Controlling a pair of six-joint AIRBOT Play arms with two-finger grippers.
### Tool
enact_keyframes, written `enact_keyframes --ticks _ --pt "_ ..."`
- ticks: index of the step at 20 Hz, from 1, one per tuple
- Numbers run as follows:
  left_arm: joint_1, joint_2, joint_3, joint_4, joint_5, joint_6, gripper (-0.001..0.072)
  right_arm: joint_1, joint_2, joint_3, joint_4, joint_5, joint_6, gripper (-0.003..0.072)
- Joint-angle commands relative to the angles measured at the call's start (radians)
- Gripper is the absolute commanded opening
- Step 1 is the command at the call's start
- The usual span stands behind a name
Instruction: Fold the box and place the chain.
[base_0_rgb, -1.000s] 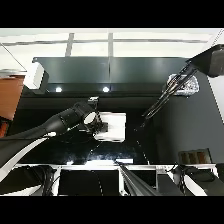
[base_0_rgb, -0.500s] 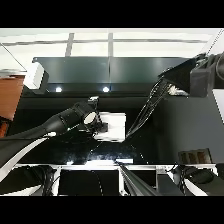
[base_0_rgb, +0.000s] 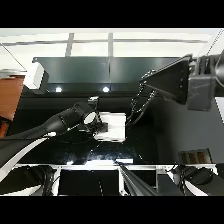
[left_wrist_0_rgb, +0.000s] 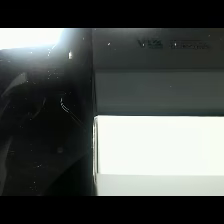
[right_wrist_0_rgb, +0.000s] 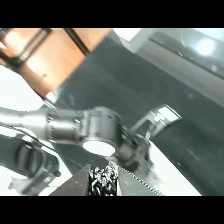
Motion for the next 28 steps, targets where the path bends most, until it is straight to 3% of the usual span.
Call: enact_keyframes --ticks 1,13,28 --pt "0.000 0.000 0.000 0.000 0.000 0.000 0.0027 0.005 0.000 0.018 0.078 -0.055 0.000 0.0021" --pt "0.000 0.000 0.000 0.000 0.000 0.000 0.0027 0.071 -0.004 0.018 0.111 -0.148 0.001 0.0021" --pt "0.000 0.000 0.000 0.000 0.000 0.000 0.0027 0.073 -0.026 0.017 0.119 -0.172 -0.001 0.0021"
